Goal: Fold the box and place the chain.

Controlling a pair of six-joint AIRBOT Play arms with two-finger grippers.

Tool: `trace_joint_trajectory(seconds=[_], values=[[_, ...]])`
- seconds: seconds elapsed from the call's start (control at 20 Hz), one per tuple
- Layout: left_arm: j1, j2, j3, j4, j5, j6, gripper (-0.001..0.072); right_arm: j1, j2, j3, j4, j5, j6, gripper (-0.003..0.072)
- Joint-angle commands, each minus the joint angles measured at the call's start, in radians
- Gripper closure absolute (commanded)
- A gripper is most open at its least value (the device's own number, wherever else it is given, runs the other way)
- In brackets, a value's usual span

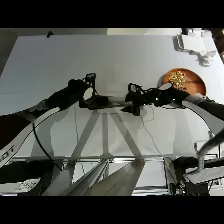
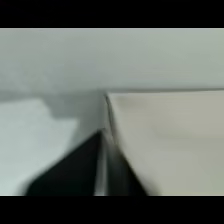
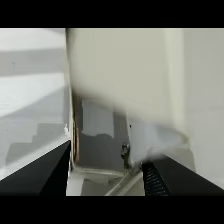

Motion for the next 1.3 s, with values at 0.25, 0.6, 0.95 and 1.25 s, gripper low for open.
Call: trace_joint_trajectory(seconds=[0.25,0.6,0.95,1.25], values=[[0.005,0.132,0.000,0.006,-0.125,0.033,0.0178,0.000,0.000,0.000,0.002,0.004,-0.003,0.0323],[0.147,0.236,-0.001,-0.169,-0.163,0.503,0.0177,0.000,0.000,0.000,0.002,0.004,-0.003,0.0323],[0.355,0.204,-0.003,-0.507,-0.179,1.564,0.0156,0.000,0.000,0.000,0.002,0.004,-0.003,0.0323],[0.475,0.068,-0.004,-0.725,-0.245,2.126,0.0051,0.000,0.000,0.000,0.002,0.004,-0.003,0.0323]])
